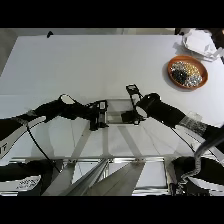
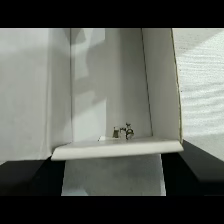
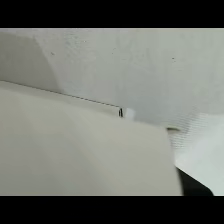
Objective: Fold the box and place the chain.
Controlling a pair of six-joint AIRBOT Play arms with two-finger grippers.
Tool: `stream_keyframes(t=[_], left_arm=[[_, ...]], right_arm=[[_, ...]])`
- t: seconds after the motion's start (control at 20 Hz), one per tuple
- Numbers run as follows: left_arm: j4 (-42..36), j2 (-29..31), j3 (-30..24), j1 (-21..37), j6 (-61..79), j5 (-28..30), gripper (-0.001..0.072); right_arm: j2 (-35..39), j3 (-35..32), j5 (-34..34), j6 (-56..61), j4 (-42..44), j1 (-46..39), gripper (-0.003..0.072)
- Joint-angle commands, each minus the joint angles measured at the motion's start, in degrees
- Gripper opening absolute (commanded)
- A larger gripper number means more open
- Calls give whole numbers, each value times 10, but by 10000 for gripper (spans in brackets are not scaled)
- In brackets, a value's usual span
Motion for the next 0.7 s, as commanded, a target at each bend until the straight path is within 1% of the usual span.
stream_keyframes(t=[0.0,0.1,0.15,0.2,0.25,0.45,0.55,0.65], left_arm=[[0,0,0,0,0,0,336],[0,0,0,0,0,0,336],[0,0,0,0,0,0,336],[0,0,0,0,0,0,336],[0,0,0,0,0,0,336],[0,0,0,0,0,0,336],[0,0,0,0,0,0,336],[0,0,0,0,0,0,336]], right_arm=[[-6,4,1,14,-3,3,223],[-9,4,4,21,-2,3,205],[-9,4,8,21,-2,3,167],[-9,4,12,21,-2,3,122],[-9,4,17,21,-2,3,8],[-9,4,20,21,-2,4,22],[-9,4,15,21,-2,11,233],[-9,4,7,21,-1,15,232]])
